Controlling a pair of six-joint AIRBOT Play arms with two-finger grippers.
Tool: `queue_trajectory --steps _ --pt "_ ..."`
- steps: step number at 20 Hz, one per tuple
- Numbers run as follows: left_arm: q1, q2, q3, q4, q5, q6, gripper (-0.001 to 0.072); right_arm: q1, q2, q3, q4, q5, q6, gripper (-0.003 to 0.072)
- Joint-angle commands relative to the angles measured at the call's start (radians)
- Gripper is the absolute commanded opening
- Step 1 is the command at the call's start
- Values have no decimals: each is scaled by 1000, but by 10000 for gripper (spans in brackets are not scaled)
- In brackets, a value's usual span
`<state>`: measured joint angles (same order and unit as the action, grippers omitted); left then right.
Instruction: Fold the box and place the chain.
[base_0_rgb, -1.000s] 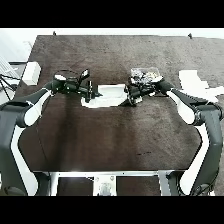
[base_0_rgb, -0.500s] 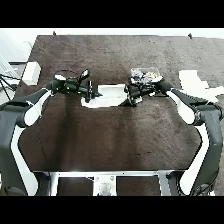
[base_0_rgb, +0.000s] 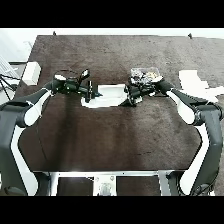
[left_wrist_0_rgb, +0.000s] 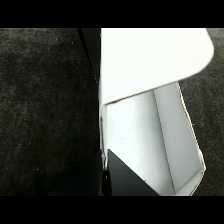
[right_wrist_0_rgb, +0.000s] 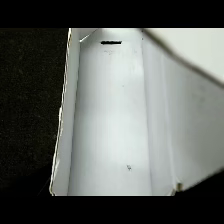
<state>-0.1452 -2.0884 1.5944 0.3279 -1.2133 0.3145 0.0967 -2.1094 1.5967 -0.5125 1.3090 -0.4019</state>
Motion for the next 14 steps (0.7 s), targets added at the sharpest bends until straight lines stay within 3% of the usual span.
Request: queue_trajectory --steps 1,5,7,14 --pt "-1 0 0 1 -3 0 21 1 0 1 0 0 0 448" --pt "0 1 4 2 -6 5 23 1 0 1 0 0 0 448" --pt "-1 2 4 2 -7 13 243 1 0 1 0 0 0 449" --pt "0 6 5 2 -40 35 244 1 0 1 0 0 0 449"
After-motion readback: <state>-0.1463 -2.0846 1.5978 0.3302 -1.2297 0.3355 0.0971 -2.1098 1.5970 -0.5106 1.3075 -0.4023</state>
